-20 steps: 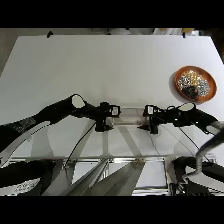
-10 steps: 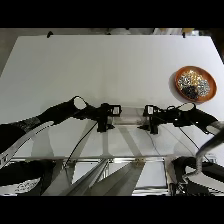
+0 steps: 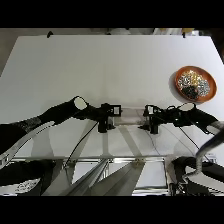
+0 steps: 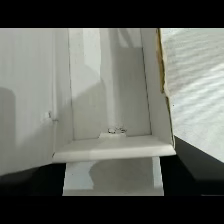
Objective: Fold the box and place the chain.
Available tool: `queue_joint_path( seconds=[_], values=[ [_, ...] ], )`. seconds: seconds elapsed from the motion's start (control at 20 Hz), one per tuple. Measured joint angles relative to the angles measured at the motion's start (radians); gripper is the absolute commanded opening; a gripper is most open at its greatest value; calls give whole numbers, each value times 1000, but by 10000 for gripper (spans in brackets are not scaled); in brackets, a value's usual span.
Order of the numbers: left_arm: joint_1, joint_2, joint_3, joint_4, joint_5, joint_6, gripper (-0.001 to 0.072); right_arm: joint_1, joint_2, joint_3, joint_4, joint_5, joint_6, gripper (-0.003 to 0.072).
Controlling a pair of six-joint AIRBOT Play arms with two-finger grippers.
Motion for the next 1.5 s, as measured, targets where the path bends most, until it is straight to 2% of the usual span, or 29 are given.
queue_joint_path(
  seconds=[0.55, 0.6, 0.65, 0.7, 0.8, 0.85, 1.0, 1.3, 1.35, 1.45, 1.5],
  values=[
    [0, 0, 0, 1, -14, -1, 272, 0, 0, 0, 1, 1, 1, 399],
    [0, 0, 0, 1, -14, -1, 272, 0, 0, 0, 1, 1, 2, 439],
    [0, 0, 0, 2, -15, 0, 272, 0, 0, 0, 1, 1, 11, 558],
    [0, 0, 0, 2, -18, 0, 272, 0, 2, 0, 0, 0, 29, 608],
    [-1, -1, 0, 0, -24, 0, 272, 1, 16, -1, -14, -3, 53, 665],
    [-1, -1, 0, 0, -24, 0, 272, 1, 32, 0, -26, -8, 68, 669],
    [-1, -1, 0, -1, -23, -1, 272, 0, 100, 0, -95, -23, 149, 669],
    [-2, -1, 0, 8, -28, 7, 272, 0, 272, 0, -372, -37, 373, 649],
    [-2, -1, 0, 7, -27, 5, 272, 0, 301, 0, -407, -19, 400, 611],
    [-2, -1, 0, 6, -26, 3, 272, 0, 362, 0, -457, -19, 446, 441],
    [-2, -1, 0, 5, -24, 3, 272, 0, 395, 0, -458, -12, 462, 424]
  ],
)
